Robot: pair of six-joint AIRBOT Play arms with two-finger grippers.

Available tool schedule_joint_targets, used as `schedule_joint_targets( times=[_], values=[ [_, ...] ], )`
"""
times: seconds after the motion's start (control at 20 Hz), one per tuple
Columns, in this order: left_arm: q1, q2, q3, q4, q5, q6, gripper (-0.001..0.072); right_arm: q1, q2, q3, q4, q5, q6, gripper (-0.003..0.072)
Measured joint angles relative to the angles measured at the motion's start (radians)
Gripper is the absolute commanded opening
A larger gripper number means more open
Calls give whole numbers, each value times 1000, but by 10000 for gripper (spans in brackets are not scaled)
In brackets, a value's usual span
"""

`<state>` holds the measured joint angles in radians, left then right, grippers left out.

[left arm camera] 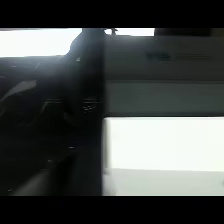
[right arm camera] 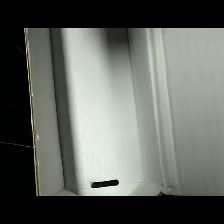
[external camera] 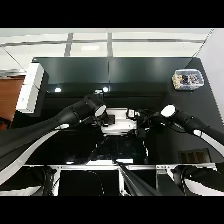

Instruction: Fold the box and place the chain.

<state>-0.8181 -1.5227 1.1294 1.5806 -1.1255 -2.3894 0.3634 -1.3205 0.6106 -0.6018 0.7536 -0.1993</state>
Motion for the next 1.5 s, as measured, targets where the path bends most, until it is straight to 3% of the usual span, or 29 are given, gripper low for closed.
schedule_joint_targets(
  times=[0.05, 0.25, 0.35, 0.4, 0.85, 0.95, 1.1, 1.15, 1.25, 1.5],
  values=[
    [0, 0, 0, -8, -1, -6, 26, 0, 0, 0, 0, 3, 0, 254],
    [0, 0, 0, -12, 5, -18, 39, 0, 0, 0, 0, 3, 1, 254],
    [0, 0, 0, -12, 6, -19, 340, 0, 0, 0, -1, 1, -1, 254],
    [0, 0, 0, -12, -1, -19, 450, 0, 0, 0, -2, 1, -1, 254],
    [0, 0, 0, -24, -12, -23, 442, 0, 0, 0, -1, 0, 0, 254],
    [0, 0, 0, -26, -16, -23, 339, 0, 0, 0, -1, 0, 0, 254],
    [0, 0, 0, -26, -23, -23, 329, 0, 0, 0, -1, 0, 0, 253],
    [0, -1, 0, -26, -25, -23, 269, 0, 0, 0, -1, 0, 0, 254],
    [0, -3, 0, -32, -17, -22, 54, 0, 0, 0, 0, 0, 1, 254],
    [-1, -18, 0, -52, -17, -2, 27, 0, 0, 0, 0, 0, 0, 254]
  ],
)
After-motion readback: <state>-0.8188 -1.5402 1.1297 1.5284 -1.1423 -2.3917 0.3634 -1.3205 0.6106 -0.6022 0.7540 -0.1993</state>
